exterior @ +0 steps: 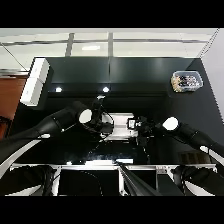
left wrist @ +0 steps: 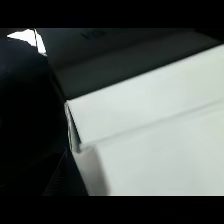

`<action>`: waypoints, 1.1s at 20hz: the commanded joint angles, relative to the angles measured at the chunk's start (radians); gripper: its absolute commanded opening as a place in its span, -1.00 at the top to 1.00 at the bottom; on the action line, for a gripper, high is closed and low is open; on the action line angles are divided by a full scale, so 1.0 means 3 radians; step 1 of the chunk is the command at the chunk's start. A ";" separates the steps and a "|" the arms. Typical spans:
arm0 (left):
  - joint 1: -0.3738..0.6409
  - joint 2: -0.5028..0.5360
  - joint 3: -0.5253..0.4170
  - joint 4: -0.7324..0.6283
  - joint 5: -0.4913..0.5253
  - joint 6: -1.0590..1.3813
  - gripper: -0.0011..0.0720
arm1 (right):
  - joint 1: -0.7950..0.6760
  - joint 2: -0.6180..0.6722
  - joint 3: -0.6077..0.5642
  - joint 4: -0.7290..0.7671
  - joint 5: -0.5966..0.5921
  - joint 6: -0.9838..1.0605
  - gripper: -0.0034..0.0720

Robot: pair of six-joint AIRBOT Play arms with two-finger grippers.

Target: Fold the box and place the chain.

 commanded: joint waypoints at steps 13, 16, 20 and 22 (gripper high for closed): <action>-0.0200 -0.0230 0.0233 0.0623 -0.0389 -0.0966 0.04 | 0.0000 0.0000 0.0000 0.0001 0.0001 0.0001 -0.35; -0.0200 -0.0234 0.0275 0.0623 -0.0315 -0.0965 0.07 | 0.0000 0.0000 0.0000 0.0000 0.0001 0.0001 -0.35; -0.0200 -0.0275 0.0290 0.0622 -0.0275 -0.0965 0.26 | 0.0000 0.0000 0.0000 0.0000 0.0001 0.0001 -0.35; -0.0211 -0.0278 0.0290 0.0626 -0.0196 -0.0965 0.36 | 0.0000 0.0000 0.0000 0.0001 0.0001 0.0001 -0.35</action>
